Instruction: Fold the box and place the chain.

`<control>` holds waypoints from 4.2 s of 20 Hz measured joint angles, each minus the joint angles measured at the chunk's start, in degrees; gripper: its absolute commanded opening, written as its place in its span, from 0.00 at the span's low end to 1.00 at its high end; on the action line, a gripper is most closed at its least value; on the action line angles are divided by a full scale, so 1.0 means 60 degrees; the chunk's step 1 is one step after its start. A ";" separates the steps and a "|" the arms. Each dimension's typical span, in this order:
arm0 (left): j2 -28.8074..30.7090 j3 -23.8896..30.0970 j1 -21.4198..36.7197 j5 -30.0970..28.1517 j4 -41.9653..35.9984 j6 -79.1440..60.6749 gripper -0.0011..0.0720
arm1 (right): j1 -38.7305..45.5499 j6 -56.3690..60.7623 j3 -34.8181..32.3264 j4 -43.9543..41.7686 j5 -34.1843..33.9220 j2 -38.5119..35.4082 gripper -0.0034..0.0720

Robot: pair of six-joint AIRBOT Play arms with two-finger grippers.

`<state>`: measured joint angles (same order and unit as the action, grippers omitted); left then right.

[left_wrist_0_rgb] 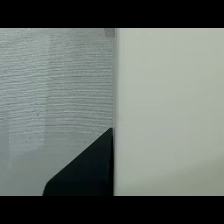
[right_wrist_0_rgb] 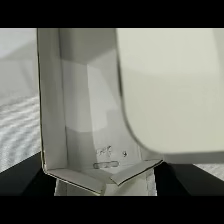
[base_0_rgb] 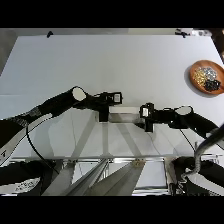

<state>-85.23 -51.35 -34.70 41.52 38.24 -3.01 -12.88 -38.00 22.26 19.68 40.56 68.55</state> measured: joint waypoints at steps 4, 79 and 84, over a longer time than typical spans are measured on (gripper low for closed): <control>0.0000 0.0000 0.0000 -0.0004 0.0000 0.0000 0.03 | 0.0000 0.0000 0.0000 0.0000 0.0026 0.0004 0.78; 0.0229 0.0004 0.0470 0.0521 0.0062 0.0404 0.75 | -0.0004 0.0098 0.0007 0.0976 -0.0404 0.0000 0.66; 0.0725 0.0004 0.1818 0.1235 0.0412 0.1056 0.60 | -0.0004 0.0098 0.0007 0.0973 -0.0408 0.0000 0.66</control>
<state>-80.88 -51.33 -23.79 48.93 40.71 3.33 -12.91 -37.41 22.31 25.52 38.11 68.55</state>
